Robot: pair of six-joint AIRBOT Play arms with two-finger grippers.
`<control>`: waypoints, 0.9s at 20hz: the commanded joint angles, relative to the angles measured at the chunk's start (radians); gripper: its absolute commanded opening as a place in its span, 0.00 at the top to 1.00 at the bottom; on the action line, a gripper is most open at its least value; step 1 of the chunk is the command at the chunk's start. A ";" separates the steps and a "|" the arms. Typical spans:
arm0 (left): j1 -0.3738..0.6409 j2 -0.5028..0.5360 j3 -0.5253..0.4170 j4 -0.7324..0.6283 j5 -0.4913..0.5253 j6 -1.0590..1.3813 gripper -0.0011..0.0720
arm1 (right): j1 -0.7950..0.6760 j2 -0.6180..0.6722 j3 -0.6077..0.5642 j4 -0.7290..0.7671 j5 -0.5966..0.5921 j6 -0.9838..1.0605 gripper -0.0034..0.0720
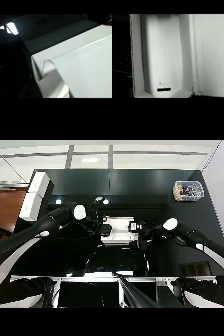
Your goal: Fold the box and place the chain.
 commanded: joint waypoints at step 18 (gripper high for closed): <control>-0.114 -0.032 0.049 0.292 -0.057 -0.376 0.46 | 0.001 0.000 0.000 0.000 0.000 0.000 0.69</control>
